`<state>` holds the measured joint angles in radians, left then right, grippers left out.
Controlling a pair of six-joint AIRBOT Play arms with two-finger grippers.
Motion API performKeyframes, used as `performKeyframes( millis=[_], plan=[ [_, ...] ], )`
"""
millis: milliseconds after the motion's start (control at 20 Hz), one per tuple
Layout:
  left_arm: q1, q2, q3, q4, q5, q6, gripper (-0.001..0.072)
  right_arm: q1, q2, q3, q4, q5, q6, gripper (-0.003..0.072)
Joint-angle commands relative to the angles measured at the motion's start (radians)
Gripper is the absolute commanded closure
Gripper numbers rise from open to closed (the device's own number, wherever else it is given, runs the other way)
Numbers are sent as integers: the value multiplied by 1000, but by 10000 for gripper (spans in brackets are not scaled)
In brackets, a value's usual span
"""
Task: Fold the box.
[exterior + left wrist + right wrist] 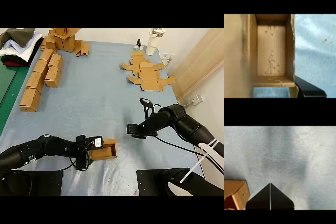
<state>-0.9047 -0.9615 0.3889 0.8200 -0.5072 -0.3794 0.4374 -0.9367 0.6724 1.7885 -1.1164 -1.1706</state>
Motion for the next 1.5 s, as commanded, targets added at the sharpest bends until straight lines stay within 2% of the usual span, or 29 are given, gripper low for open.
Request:
performKeyframes(
  millis=[0,300,850,1050,1250,1450],
  plan=[
    [17,8,2,108,-35,-84,202,-8,-13,-1,27,13,-27,683],
    [13,8,2,97,11,-19,202,-8,-13,0,44,27,-27,683],
    [7,8,2,26,17,59,203,-8,-14,-1,86,55,-45,683],
    [7,8,2,-27,17,109,203,-8,-63,0,220,162,-217,683],
    [7,7,2,-43,16,128,203,-8,-211,28,460,184,-460,684],
    [7,-10,2,-43,5,128,202,-8,-233,39,467,192,-473,684]
  ],
)
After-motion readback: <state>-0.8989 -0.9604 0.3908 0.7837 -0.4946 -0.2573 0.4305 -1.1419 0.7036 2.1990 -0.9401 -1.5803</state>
